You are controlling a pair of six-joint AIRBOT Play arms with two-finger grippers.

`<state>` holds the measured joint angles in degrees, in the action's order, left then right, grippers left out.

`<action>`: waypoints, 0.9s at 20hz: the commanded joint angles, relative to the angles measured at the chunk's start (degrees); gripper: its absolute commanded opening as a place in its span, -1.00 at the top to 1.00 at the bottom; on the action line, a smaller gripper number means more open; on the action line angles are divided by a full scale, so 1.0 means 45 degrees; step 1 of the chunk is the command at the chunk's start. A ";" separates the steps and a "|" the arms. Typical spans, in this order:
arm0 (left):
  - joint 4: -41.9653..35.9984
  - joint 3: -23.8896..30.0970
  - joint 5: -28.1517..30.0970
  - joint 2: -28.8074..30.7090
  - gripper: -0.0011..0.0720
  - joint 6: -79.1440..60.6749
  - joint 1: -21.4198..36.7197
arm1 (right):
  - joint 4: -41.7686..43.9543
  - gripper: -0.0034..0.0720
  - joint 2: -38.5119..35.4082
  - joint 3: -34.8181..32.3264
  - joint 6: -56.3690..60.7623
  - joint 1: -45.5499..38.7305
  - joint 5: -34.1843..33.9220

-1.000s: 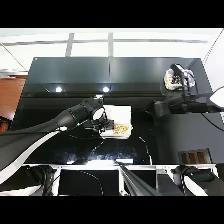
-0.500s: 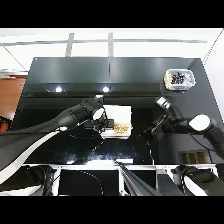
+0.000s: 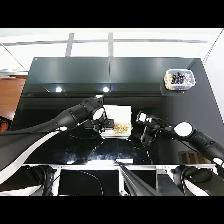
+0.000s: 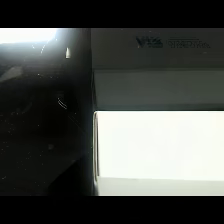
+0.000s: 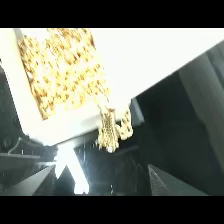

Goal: Fold the box and place the chain.

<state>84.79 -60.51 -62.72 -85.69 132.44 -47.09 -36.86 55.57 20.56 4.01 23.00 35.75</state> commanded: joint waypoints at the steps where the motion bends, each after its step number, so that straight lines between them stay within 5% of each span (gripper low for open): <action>1: 0.0000 -0.0010 -0.0029 0.0010 0.89 0.0000 0.0005 | 0.1564 -0.50 0.0607 -0.0024 -0.1394 0.0155 -0.0359; 18: -0.0005 -0.0010 -0.0102 0.0010 0.89 0.0000 0.0005 | 0.2331 -0.49 0.1928 0.0559 -0.3283 0.0160 -0.0811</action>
<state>84.77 -60.51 -63.18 -85.67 132.46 -47.07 -26.72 63.72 22.59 -10.52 23.66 32.12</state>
